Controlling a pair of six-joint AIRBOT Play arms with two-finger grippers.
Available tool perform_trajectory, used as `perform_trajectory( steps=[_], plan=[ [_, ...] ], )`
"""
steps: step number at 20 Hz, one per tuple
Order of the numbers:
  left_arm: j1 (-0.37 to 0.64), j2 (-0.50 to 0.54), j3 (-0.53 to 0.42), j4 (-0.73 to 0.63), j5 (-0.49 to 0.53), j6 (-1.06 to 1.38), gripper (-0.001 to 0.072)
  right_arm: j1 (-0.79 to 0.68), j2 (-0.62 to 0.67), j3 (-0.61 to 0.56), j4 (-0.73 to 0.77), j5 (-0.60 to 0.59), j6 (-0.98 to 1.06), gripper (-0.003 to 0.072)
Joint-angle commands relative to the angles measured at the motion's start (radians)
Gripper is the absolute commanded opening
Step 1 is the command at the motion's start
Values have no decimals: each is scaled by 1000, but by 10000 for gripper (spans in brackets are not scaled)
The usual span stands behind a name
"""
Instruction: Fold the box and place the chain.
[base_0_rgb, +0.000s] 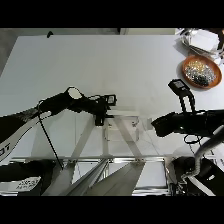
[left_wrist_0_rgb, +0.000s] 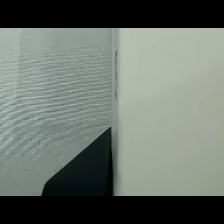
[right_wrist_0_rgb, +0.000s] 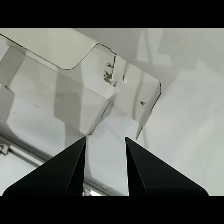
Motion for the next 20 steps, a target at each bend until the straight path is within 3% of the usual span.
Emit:
perform_trajectory(
  steps=[1,20],
  plan=[
    [0,-3,1,-21,16,-1,5,0,1,-1,-1,-6,0,286],
    [-2,-3,1,-20,24,-46,5,0,1,-2,-8,-30,-31,285]
  ],
)
